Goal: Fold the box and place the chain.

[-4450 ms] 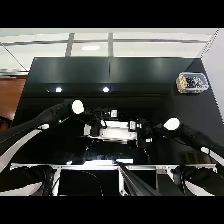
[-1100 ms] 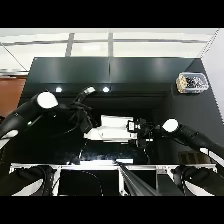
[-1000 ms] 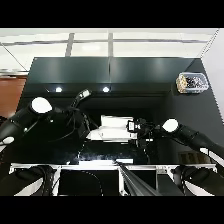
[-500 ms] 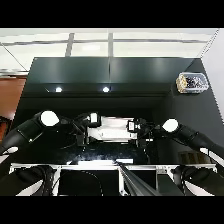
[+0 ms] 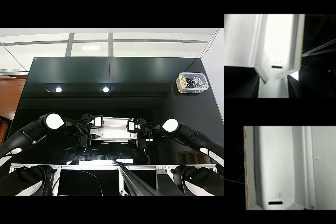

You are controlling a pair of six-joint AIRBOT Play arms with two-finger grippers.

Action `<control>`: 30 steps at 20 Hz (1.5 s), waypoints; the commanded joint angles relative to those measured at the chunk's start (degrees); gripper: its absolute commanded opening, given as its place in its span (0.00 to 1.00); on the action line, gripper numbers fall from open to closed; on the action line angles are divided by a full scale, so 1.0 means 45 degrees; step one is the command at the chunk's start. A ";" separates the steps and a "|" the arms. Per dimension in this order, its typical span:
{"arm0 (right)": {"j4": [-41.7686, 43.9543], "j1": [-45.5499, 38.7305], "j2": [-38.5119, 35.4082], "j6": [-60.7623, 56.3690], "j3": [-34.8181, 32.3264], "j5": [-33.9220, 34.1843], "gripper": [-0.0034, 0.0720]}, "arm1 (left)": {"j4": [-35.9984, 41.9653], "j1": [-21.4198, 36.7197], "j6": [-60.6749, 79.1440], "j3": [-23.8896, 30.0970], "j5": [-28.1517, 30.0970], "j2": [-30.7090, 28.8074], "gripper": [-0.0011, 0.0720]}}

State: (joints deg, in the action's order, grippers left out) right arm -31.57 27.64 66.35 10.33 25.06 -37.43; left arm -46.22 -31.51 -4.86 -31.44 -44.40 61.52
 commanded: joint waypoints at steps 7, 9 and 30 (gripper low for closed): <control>0.0000 0.0000 0.0010 0.0000 -0.0005 -0.0005 0.62 | 0.0559 -0.0117 0.0039 0.0005 0.0010 0.0243 0.37; 0.0000 0.0000 0.0010 0.0000 -0.0005 -0.0005 0.62 | 0.0627 -0.0117 0.0039 0.0010 0.0199 0.0442 0.29; 0.0000 0.0000 0.0010 0.0000 -0.0005 -0.0005 0.62 | 0.3497 -0.0117 0.0321 0.0005 0.0253 0.1875 0.53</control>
State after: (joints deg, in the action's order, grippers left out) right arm -31.59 27.64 66.35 10.35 25.06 -37.47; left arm -29.95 -32.01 -3.03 -31.42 -43.07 69.95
